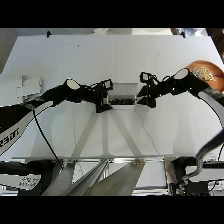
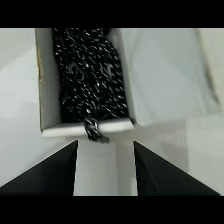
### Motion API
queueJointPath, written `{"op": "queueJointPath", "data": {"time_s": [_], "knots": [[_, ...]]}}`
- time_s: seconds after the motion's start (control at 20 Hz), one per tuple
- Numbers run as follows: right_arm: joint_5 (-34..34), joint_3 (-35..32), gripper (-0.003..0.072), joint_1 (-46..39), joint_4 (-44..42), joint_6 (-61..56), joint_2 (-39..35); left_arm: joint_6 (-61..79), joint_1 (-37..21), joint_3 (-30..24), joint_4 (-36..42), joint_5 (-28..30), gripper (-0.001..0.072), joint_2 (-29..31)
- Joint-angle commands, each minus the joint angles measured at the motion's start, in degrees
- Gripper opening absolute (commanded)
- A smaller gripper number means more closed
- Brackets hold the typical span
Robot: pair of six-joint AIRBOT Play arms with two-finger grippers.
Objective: Fold the box and place the chain.
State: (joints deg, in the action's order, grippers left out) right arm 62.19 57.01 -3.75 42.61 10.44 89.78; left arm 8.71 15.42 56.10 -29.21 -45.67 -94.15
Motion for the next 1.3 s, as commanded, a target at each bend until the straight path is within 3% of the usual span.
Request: {"op": "queueJointPath", "data": {"time_s": [0.0,0.1,0.2,0.45,0.65,0.85,0.9,1.0,1.05,1.25], "knots": [[-0.31,-0.02,0.0197,1.66,-0.85,2.14,1.66,0.02,0.02,0.02,0.0,0.0,0.0236,0.0],[-0.22,-0.02,0.0041,1.64,-0.15,1.99,1.64,0.02,0.02,0.02,0.0,0.0,0.0236,0.0],[0.2,-0.02,0.0013,1.66,2.4,0.87,1.22,0.02,0.02,0.02,0.0,-0.02,0.0236,0.0],[0.15,0.0,0.0012,1.57,8.15,-4.92,-4.2,0.02,0.02,0.02,0.0,0.0,0.0236,0.0],[0.83,0.0,0.0013,1.6,7.41,-10.95,-10.27,0.02,0.02,0.02,0.0,0.0,0.0236,0.0],[2.21,0.0,0.0017,3.48,2.93,-12.0,-11.3,0.02,0.02,0.02,0.0,0.0,0.0236,0.0],[1.68,0.0,0.0069,4.68,1.7,-12.0,-11.3,0.02,0.02,0.02,0.0,0.0,0.0236,0.0],[-0.63,0.0,0.0336,6.73,0.13,-12.0,-11.3,0.02,0.02,0.02,0.0,0.0,0.0236,0.0],[-2.01,0.0,0.0394,7.21,-0.48,-12.17,-11.3,0.02,0.02,0.02,0.0,0.0,0.0236,0.0],[-0.5,0.83,0.0399,7.19,-6.05,-15.13,-11.41,0.02,0.02,0.02,0.0,0.0,0.0236,0.0]]}}
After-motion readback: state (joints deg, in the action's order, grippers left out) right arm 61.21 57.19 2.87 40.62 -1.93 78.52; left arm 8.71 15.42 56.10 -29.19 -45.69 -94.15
